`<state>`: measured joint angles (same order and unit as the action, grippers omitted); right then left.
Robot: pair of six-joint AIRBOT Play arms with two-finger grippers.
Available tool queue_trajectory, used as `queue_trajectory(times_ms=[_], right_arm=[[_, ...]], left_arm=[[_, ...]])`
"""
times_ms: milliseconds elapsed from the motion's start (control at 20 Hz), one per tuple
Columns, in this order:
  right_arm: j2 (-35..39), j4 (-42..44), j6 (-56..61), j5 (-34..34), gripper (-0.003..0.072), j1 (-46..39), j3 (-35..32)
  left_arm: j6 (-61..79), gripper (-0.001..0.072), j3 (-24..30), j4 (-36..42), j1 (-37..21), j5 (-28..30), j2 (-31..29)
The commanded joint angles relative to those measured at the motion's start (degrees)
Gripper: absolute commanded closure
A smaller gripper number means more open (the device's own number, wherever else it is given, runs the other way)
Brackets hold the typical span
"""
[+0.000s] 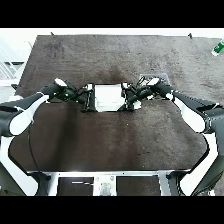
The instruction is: Fold the box and place the chain.
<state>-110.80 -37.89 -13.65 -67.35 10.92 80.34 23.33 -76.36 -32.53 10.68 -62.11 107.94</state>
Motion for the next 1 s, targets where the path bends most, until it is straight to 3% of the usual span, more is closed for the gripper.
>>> queue_trajectory(times_ms=[0,300,950], right_arm=[[0.0,0.0,-0.1,-0.2,0.0252,0.0,0.0],[0.0,0.0,-0.1,-0.2,0.0252,0.0,0.0],[0.0,0.0,-0.1,-0.2,0.0252,0.0,0.0]], left_arm=[[0.7,-0.0011,-0.2,0.1,0.3,-0.5,0.0],[0.7,-0.0011,-1.1,0.2,0.7,-1.1,0.1],[-7.5,-0.0011,-1.0,0.5,1.0,3.1,0.8]])
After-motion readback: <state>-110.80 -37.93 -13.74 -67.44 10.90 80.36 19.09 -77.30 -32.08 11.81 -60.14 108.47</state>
